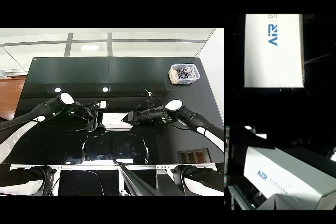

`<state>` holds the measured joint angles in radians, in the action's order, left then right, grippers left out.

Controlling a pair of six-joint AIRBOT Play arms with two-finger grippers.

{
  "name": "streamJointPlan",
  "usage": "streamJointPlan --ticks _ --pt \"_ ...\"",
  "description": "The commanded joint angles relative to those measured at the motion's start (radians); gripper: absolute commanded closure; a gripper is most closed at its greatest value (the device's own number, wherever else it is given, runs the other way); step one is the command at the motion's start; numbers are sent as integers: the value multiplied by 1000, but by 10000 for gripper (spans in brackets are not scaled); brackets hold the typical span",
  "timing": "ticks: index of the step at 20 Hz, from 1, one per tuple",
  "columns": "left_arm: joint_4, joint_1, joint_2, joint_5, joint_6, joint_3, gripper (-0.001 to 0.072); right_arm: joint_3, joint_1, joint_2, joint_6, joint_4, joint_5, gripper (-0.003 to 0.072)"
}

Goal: Fold the box and place the chain.

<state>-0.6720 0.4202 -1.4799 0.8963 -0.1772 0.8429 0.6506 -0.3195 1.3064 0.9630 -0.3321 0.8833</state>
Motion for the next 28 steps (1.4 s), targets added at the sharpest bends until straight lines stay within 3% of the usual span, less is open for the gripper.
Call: streamJointPlan --ticks 1,9,15,16,17,18,23,28 --pt "1 0 0 2 2 1 339 -1 0 11 5 -27 -16 669" --pt "1 0 0 2 2 1 339 42 0 9 -29 -16 51 669" --pt "1 -1 6 2 5 1 338 173 114 -67 -43 -50 268 669" --pt "1 -1 8 2 24 2 273 173 167 -103 -36 -70 307 669" --pt "0 -1 8 3 39 6 71 172 219 -137 -12 -106 345 669" --pt "-3 -1 8 7 62 14 -6 172 274 -175 19 -153 385 669" --pt "-86 -1 34 111 76 97 -6 171 517 -360 109 -402 525 669" --pt "-17 65 42 99 77 200 -3 166 655 -423 111 -435 552 669"
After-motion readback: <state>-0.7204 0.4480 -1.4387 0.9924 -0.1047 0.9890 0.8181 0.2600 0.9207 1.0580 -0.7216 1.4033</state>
